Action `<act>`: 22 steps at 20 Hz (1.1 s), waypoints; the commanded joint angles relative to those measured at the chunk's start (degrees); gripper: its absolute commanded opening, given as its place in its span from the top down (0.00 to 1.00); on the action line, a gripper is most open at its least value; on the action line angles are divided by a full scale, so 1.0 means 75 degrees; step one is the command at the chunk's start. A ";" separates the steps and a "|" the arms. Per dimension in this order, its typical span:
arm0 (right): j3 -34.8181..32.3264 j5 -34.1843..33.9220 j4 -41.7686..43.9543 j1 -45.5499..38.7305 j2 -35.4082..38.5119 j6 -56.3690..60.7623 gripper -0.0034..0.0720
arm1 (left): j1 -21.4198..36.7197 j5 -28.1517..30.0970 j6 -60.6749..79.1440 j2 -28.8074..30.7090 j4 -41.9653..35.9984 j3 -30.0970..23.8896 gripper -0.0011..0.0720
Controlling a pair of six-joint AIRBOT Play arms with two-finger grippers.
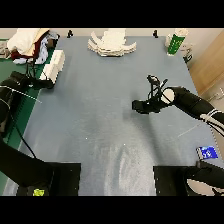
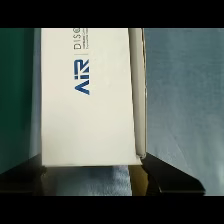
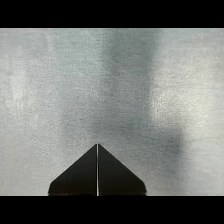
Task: Fold the box.
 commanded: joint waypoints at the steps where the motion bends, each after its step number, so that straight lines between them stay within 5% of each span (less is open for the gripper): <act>1: 0.0009 0.0000 0.0003 -0.0003 -0.0003 0.0000 0.95 | -0.0032 -0.0478 -0.0050 -0.1000 0.0012 0.1169 0.33; 15: 0.0009 0.0000 0.0003 -0.0003 -0.0003 0.0000 0.95 | -0.0017 -0.0099 -0.0038 -0.1177 -0.0286 0.1329 0.33; 17: 0.0009 0.0000 0.0003 -0.0003 -0.0003 0.0000 0.95 | -0.0015 -0.0096 -0.0038 -0.1174 -0.0280 0.1329 0.04; 22: 0.0009 0.0000 0.0006 -0.0003 -0.0003 0.0000 0.95 | 0.0087 -0.0493 -0.0041 -0.0909 0.0087 0.1335 0.03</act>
